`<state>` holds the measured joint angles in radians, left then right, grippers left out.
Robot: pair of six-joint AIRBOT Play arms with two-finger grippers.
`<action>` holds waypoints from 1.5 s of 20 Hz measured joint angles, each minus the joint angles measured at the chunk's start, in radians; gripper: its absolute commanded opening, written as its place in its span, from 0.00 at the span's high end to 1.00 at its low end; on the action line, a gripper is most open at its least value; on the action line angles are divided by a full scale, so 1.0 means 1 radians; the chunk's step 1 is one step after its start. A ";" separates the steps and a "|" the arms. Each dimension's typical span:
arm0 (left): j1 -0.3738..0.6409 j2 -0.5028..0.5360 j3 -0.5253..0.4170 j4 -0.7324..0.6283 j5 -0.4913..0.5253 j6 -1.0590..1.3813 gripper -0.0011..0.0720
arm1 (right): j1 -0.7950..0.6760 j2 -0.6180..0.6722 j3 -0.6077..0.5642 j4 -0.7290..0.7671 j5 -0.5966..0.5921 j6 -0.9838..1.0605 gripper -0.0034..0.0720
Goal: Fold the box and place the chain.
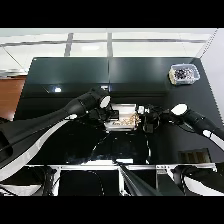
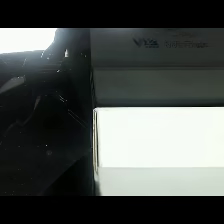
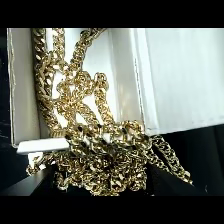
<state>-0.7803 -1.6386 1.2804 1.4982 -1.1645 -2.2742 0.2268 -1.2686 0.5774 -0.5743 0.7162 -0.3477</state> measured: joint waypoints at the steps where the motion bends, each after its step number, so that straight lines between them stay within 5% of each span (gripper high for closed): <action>1: 0.000 0.000 0.000 0.000 0.000 0.000 0.95 | 0.000 -0.005 0.002 0.000 0.001 -0.001 0.21; 2: 0.000 0.000 0.000 0.000 0.000 0.000 0.95 | 0.000 -0.008 0.003 -0.002 0.004 -0.001 0.44; 3: 0.000 0.000 0.000 0.000 0.000 0.000 0.95 | 0.000 -0.011 0.005 -0.002 0.004 0.001 0.81; 4: 0.000 0.000 0.000 0.000 -0.003 0.000 0.95 | 0.000 -0.012 0.006 -0.003 0.004 0.008 0.94; 11: 0.000 0.000 0.000 -0.001 0.000 0.000 0.95 | -0.001 0.031 0.006 -0.049 0.000 0.142 0.93; 21: 0.000 0.000 0.000 0.000 0.000 0.000 0.95 | -0.004 0.388 0.033 -0.153 0.128 0.689 0.93; 30: 0.000 0.000 0.000 0.000 0.000 0.000 0.95 | -0.004 0.477 0.115 0.315 0.203 0.775 0.93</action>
<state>-0.7799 -1.6386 1.2804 1.4982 -1.1641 -2.2742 0.2226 -0.7914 0.6926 -0.2596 0.9192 0.4274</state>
